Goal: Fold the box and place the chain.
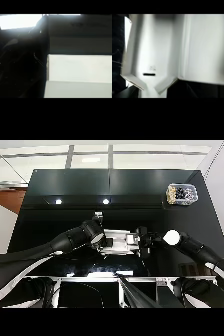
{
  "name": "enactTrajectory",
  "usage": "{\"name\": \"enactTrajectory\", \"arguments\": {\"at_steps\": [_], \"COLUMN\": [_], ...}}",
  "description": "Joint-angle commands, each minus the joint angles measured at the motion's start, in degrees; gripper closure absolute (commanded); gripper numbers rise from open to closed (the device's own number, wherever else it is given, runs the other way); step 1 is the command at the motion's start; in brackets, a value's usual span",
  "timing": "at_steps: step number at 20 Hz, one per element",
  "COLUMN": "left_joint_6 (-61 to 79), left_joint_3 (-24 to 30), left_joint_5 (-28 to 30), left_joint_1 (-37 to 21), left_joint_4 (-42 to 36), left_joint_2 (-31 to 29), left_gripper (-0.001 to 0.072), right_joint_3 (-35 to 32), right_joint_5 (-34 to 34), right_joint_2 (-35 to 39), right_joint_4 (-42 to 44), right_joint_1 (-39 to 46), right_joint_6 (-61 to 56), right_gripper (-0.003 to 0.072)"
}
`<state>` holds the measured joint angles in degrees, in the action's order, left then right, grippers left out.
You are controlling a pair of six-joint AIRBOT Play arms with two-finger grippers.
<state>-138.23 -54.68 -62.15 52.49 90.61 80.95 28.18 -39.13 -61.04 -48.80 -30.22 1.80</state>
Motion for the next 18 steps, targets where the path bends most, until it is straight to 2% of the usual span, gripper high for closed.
{"name": "enactTrajectory", "arguments": {"at_steps": [1,6,13,14,16,18], "left_joint_6": [-0.15,-0.15,-0.15,-0.15,-0.15,-0.15], "left_joint_3": [0.00,0.00,0.00,0.00,0.00,0.00], "left_joint_5": [0.02,0.15,0.48,0.48,0.55,0.55], "left_joint_1": [-0.04,-0.04,-0.04,-0.04,-0.04,-0.04], "left_joint_4": [0.68,0.63,0.42,0.42,0.42,0.42], "left_joint_2": [0.02,0.02,0.02,0.02,0.02,0.02], "left_gripper": [0.0677,0.0677,0.0676,0.0676,0.0676,0.0676], "right_joint_3": [0.00,0.00,0.00,0.00,-0.02,0.00], "right_joint_5": [-0.94,-3.10,-4.83,-5.07,-5.64,-5.60], "right_joint_2": [1.05,0.98,0.98,0.98,0.98,0.98], "right_joint_4": [-3.23,1.11,2.47,2.80,2.93,2.89], "right_joint_1": [-0.02,-0.02,-0.02,-0.02,-0.02,-0.02], "right_joint_6": [-1.01,-0.98,-1.01,-1.16,-1.81,-3.17], "right_gripper": [-0.0008,-0.0007,-0.0004,0.0083,0.0110,0.0264]}}
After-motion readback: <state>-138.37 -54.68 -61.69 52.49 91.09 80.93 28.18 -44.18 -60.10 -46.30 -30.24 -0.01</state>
